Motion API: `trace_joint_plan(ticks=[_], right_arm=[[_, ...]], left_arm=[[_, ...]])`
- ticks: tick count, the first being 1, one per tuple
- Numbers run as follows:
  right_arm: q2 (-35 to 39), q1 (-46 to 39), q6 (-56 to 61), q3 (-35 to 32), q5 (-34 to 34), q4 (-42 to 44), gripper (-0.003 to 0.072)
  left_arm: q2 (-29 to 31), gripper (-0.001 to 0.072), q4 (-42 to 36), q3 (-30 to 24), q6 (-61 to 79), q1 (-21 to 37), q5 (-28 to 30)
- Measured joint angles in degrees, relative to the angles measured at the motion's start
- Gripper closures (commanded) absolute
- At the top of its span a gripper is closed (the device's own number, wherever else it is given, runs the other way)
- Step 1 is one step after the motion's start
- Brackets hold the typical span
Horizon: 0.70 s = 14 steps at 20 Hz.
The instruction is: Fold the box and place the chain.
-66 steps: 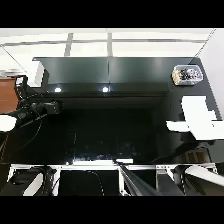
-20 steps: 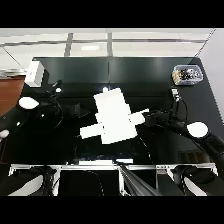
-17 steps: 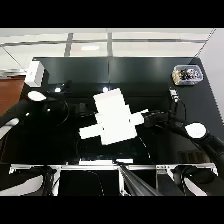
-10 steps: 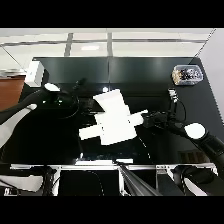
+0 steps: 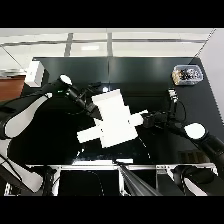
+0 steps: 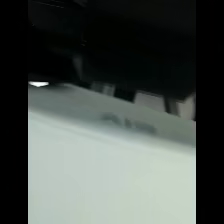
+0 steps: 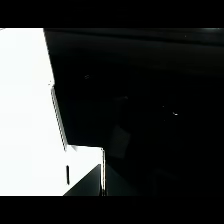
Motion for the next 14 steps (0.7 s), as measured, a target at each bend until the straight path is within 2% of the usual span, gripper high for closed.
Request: trace_joint_plan(ticks=[1, 2, 3, 4, 7, 9, 12, 14], right_arm=[[0.00, 0.00, 0.00, 0.00, 0.00, 0.00, 0.0669], [0.00, 0.00, 0.00, 0.00, 0.02, 0.09, 0.0521], [0.00, 0.00, 0.04, 0.00, 0.20, 0.13, 0.0089], [0.00, 0.00, 0.04, 0.11, 0.57, -0.15, -0.0030], [0.00, 0.00, 0.35, 2.56, 4.72, -4.48, -0.0024], [0.00, 0.00, 0.70, 6.16, 10.25, -10.25, -0.0024], [0.00, 0.00, 0.96, 12.15, 20.61, -21.33, -0.0024], [0.00, 0.00, 1.09, 14.40, 26.14, -28.00, -0.0024]], left_arm=[[-0.15, 0.0686, 0.68, 0.37, 0.22, -0.09, -0.57], [-0.33, 0.0687, 0.68, 0.66, 0.83, -0.11, -1.07], [-0.39, 0.0687, 1.22, 0.87, 0.76, -0.17, -1.27], [-0.48, 0.0688, 1.77, 0.96, 0.44, -0.15, -1.22], [0.26, 0.0690, 2.16, 1.22, 0.20, -0.04, -1.86], [2.27, 0.0690, 2.19, 1.07, -0.46, -0.04, -2.10], [8.83, 0.0688, 2.27, -1.99, 0.50, -0.74, 0.09], [14.88, 0.0684, 2.23, -6.54, 4.33, -1.64, 5.07]])
